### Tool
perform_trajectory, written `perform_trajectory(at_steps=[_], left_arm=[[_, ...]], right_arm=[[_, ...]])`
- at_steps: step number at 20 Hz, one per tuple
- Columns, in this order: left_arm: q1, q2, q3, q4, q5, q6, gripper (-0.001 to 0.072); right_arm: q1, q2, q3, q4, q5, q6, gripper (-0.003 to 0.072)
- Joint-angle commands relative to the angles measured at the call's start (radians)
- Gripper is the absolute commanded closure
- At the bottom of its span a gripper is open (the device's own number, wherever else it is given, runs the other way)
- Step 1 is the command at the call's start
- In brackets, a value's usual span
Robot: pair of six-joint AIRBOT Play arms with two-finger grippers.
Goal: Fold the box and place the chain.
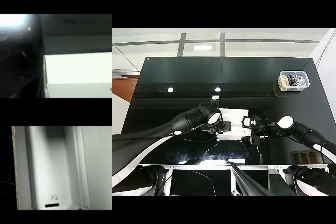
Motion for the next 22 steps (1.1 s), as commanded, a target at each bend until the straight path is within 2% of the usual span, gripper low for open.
perform_trajectory(at_steps=[1, 8, 9, 11, 15, 16, 17, 18, 22], left_arm=[[0.0, -0.003, 0.001, 0.001, -0.001, -0.009, 0.0536], [-0.001, -0.008, 0.001, 0.0, -0.006, -0.009, 0.0552], [-0.001, -0.01, 0.001, 0.0, -0.013, -0.009, 0.0565], [-0.003, -0.011, 0.001, 0.004, -0.019, -0.008, 0.0651], [-0.003, -0.01, 0.001, -0.001, -0.02, -0.008, 0.0658], [-0.003, -0.01, 0.001, -0.007, -0.021, -0.008, 0.056], [-0.002, -0.01, 0.002, -0.008, -0.026, -0.009, 0.0382], [-0.002, -0.01, 0.006, -0.007, -0.036, -0.009, 0.0282], [-0.002, -0.01, 0.008, -0.004, -0.047, -0.009, 0.0282]], right_arm=[[0.0, 0.0, 0.0, 0.0, 0.0, 0.0, 0.0144], [0.0, 0.0, 0.0, 0.0, 0.0, 0.0, 0.0144], [0.0, 0.0, 0.0, 0.0, 0.0, 0.0, 0.0144], [0.001, 0.0, 0.0, 0.0, 0.0, 0.0, 0.0144], [0.0, 0.0, 0.0, 0.0, 0.0, 0.0, 0.0144], [0.0, 0.0, 0.0, 0.0, 0.0, 0.0, 0.0144], [0.0, 0.0, 0.0, 0.0, 0.0, 0.0, 0.0144], [0.001, 0.0, 0.0, 0.0, 0.0, 0.0, 0.0144], [0.001, 0.0, 0.0, 0.0, 0.0, 0.0, 0.0144]])
